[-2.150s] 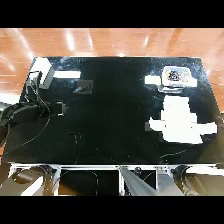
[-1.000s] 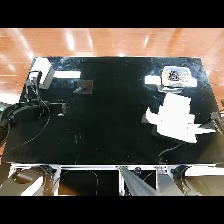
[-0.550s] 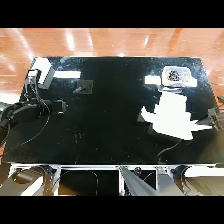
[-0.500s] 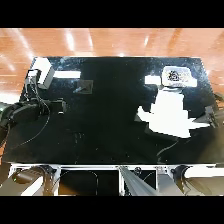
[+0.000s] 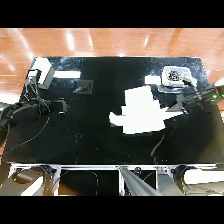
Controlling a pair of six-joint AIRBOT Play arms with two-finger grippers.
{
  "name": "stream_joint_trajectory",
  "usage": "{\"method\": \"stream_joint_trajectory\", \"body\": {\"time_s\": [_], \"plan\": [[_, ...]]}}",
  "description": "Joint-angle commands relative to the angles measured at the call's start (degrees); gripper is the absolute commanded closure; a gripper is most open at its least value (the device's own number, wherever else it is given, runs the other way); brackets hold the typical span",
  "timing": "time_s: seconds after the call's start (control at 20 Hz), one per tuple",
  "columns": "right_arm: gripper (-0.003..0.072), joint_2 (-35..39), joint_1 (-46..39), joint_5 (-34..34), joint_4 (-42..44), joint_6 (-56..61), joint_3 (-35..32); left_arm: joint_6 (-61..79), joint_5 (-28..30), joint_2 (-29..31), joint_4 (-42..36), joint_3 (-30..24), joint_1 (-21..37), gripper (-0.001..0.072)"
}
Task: Fold the box and place the chain.
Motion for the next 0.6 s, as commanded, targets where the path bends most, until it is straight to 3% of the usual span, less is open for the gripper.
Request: {"method": "stream_joint_trajectory", "body": {"time_s": [0.0,0.2,0.4,0.55], "plan": [[0.0654,3.87,10.32,-8.22,2.16,2.03,0.02,0.00,-0.44,-0.02,-0.42,0.02,-0.07,0.0084],[0.0655,13.49,22.60,-21.73,1.27,2.69,-4.83,0.00,-0.57,-0.04,-1.11,0.02,-0.04,0.0084],[0.0655,26.14,30.25,-36.76,-1.62,3.98,-17.68,0.02,-0.57,-1.25,-8.15,0.02,-0.04,0.0083],[0.0655,32.37,31.45,-40.96,-2.56,5.11,-26.99,0.68,-0.81,-5.16,-12.15,0.02,-0.07,0.0084]]}}
